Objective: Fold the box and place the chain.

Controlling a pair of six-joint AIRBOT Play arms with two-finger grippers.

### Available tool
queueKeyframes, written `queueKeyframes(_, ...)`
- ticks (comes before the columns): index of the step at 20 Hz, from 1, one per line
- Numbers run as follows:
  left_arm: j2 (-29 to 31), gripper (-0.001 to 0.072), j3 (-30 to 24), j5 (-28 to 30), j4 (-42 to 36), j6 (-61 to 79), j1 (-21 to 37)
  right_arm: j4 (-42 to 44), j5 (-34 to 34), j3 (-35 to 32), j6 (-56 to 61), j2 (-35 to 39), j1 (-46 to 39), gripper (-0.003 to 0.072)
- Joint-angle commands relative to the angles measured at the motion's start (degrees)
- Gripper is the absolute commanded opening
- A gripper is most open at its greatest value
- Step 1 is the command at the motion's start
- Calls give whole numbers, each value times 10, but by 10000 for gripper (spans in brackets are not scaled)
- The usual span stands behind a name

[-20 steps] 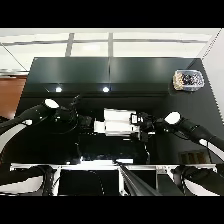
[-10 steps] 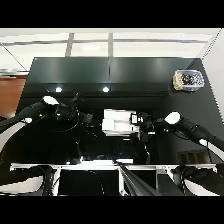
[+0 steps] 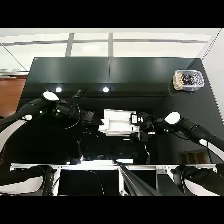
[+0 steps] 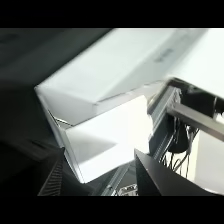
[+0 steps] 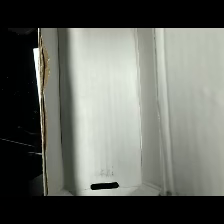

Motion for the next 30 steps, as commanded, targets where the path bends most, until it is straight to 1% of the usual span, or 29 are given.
queueKeyframes(1,0,501,34,-16,64,-52,-20,0,0,0,0,0,0,314)
queueKeyframes(3,0,501,58,-15,111,-100,-35,0,0,0,0,0,0,314)
queueKeyframes(6,0,501,79,3,120,-141,-58,0,0,0,0,0,0,314)
queueKeyframes(8,0,501,87,28,128,-191,-76,0,0,0,0,0,0,314)
queueKeyframes(10,0,501,87,47,133,-241,-93,0,0,0,0,0,0,314)
queueKeyframes(12,0,501,87,58,135,-251,-109,0,0,0,0,0,0,314)
queueKeyframes(15,1,501,87,82,158,-287,-128,0,0,0,0,0,0,314)
queueKeyframes(19,7,501,87,71,196,-336,-133,0,0,0,0,0,0,314)
queueKeyframes(25,14,482,87,78,203,-350,-142,1,-3,0,2,0,0,314)
queueKeyframes(28,22,482,87,108,216,-359,-169,1,-2,0,2,0,0,314)
queueKeyframes(30,28,482,89,140,256,-401,-192,1,-2,0,2,0,0,314)
